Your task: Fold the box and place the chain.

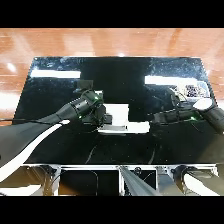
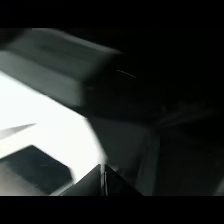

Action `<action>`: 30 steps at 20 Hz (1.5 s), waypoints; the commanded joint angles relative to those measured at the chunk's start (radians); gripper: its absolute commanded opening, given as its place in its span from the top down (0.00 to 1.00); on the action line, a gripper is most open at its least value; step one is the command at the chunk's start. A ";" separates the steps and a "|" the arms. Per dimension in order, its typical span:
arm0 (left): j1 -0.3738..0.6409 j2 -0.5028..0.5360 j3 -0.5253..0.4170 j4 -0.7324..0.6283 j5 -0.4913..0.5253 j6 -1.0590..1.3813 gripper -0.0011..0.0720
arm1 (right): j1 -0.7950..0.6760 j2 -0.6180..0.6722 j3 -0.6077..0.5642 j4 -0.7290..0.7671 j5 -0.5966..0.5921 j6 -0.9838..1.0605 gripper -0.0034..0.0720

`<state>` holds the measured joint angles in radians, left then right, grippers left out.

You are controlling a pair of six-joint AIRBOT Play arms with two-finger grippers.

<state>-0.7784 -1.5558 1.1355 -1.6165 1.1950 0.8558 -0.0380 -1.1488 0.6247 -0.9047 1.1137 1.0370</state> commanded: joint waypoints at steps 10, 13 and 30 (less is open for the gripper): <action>0.000 -0.001 0.000 -0.013 0.002 0.000 0.96 | 0.174 -0.127 -0.097 0.191 -0.179 0.183 0.90; 0.000 -0.001 0.000 -0.013 0.001 0.000 0.96 | 0.233 -0.127 -0.049 0.250 -0.187 0.158 0.90; 0.000 -0.001 0.000 -0.016 -0.003 0.000 0.95 | 0.479 -0.127 0.132 0.050 -0.176 0.412 0.15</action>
<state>-0.7780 -1.5558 1.1358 -1.6325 1.1927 0.8558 0.3622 -1.2755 0.7391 -0.7494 1.0130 1.3239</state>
